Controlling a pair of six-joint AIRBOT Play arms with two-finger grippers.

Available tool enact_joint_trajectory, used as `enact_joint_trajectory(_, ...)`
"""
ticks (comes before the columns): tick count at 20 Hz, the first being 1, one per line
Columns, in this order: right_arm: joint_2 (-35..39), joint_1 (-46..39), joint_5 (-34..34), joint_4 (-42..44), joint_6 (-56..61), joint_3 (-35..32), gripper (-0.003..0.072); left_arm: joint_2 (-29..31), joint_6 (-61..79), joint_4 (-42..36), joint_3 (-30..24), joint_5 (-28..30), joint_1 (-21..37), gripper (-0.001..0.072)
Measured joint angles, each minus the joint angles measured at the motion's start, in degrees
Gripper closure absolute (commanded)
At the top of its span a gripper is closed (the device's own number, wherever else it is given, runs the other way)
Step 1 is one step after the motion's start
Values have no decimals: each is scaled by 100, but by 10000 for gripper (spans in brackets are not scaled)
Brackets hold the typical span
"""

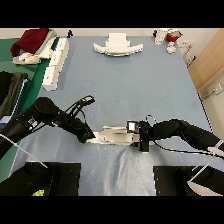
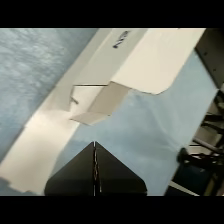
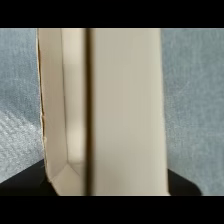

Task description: Fold the box.

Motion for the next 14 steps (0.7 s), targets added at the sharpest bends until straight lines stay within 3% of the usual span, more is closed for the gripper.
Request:
enact_joint_trajectory(2,0,0,-4,0,0,0,181,28,-413,-407,-61,160,-485,693)
enact_joint_trajectory(6,0,0,-9,-2,0,0,181,33,-925,-984,-48,1327,-1250,693)
enact_joint_trajectory(9,0,0,-13,-2,0,0,181,-122,-1207,-1139,120,1932,-1285,693)
enact_joint_trajectory(14,0,0,-11,-2,0,0,181,-885,-1384,-1231,411,2282,-1182,693)
